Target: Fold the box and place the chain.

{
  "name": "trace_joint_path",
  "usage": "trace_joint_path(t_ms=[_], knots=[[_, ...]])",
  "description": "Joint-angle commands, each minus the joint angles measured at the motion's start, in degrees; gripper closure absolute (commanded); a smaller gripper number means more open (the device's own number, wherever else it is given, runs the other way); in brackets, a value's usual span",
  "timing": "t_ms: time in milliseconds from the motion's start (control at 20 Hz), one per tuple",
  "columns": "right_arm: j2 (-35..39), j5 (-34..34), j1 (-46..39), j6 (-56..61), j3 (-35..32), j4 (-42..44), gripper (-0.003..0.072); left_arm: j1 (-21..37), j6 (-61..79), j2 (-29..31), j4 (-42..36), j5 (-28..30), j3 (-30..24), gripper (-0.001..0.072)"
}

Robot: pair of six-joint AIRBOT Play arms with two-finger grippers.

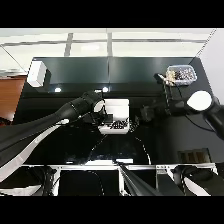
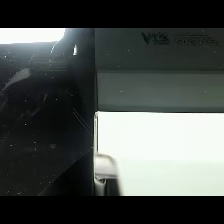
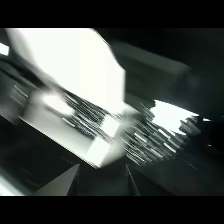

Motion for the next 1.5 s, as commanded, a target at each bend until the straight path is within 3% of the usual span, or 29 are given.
trace_joint_path(t_ms=[0,50,150,250,500,600,850,1000,1050,1150,1200,1300,1450], knots=[[4.0,-8.7,1.5,-2.8,-9.0,-12.4,0.0260,0.0,0.0,0.0,0.0,0.1,0.0,0.0682],[3.9,-14.3,3.5,-5.4,-11.8,-13.0,-0.0012,0.0,0.0,0.0,0.0,0.2,0.0,0.0682],[3.6,-24.4,8.3,-17.5,-16.2,-13.5,-0.0021,0.0,0.0,0.0,0.0,0.2,0.0,0.0682],[2.8,-30.0,11.8,-34.1,-18.3,-13.5,-0.0020,0.0,0.0,0.0,0.0,0.2,0.0,0.0682],[-2.8,-31.0,12.3,-69.1,-18.1,8.5,-0.0012,0.0,0.0,0.0,0.0,-0.1,0.0,0.0682],[-5.1,-32.8,12.3,-71.8,-18.1,12.5,-0.0012,0.0,0.0,0.0,0.0,-0.1,0.0,0.0682],[-8.9,-38.0,12.3,-70.5,-18.1,12.5,-0.0012,0.0,0.0,0.0,0.0,-0.1,0.0,0.0682],[-9.4,-37.0,12.3,-69.5,-18.1,12.4,-0.0011,0.0,0.0,0.0,0.0,-0.1,0.0,0.0682],[-9.4,-36.5,12.3,-69.0,-18.1,12.3,0.0125,0.0,0.0,0.0,0.0,-0.1,0.0,0.0682],[-9.4,-36.0,12.3,-67.0,-18.1,12.3,0.0523,0.0,0.0,0.0,0.0,-0.1,0.0,0.0682],[-9.2,-35.9,12.3,-66.3,-18.0,12.3,0.0664,0.0,0.0,0.0,0.0,-0.1,0.0,0.0682],[-8.8,-34.4,12.3,-65.7,-17.5,12.0,0.0662,0.0,0.0,0.0,0.0,-0.2,0.0,0.0682],[-5.0,-34.4,11.9,-56.0,-16.1,9.2,0.0663,0.0,0.0,0.0,0.0,-0.3,0.0,0.0682]])
